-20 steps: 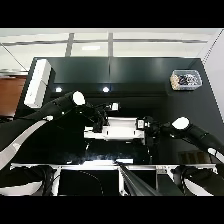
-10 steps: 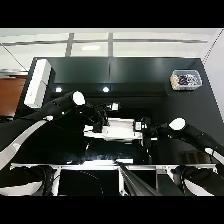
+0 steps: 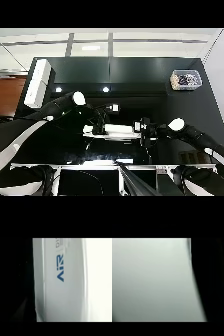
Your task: Fold the box and place the chain.
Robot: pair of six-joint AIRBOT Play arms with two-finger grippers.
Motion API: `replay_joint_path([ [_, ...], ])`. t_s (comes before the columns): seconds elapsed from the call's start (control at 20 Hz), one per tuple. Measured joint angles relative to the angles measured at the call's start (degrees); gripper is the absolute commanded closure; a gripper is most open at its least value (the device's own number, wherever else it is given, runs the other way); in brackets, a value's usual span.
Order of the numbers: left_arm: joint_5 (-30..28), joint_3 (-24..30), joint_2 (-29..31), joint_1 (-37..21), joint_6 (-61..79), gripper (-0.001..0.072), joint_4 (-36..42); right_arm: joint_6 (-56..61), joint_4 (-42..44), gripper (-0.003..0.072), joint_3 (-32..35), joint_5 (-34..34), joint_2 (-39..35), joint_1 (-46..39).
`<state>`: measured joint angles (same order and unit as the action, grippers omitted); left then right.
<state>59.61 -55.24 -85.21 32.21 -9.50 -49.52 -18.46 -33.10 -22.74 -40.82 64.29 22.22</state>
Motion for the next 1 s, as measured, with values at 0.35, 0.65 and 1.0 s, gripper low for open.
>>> replay_joint_path([
  [0.35,8.9,-5.8,1.6,-4.4,-22.8,0.0067,-11.9,0.0,-0.1,0.0225,0.0,0.1,0.0,0.0],
  [0.65,16.9,-7.8,6.1,-12.2,-37.1,0.0686,-15.6,0.0,-0.1,0.0225,0.0,0.1,0.0,0.0],
  [1.0,2.2,13.6,26.9,-18.3,-34.8,0.0680,5.6,0.0,-0.1,0.0225,0.0,0.0,0.0,0.0],
])
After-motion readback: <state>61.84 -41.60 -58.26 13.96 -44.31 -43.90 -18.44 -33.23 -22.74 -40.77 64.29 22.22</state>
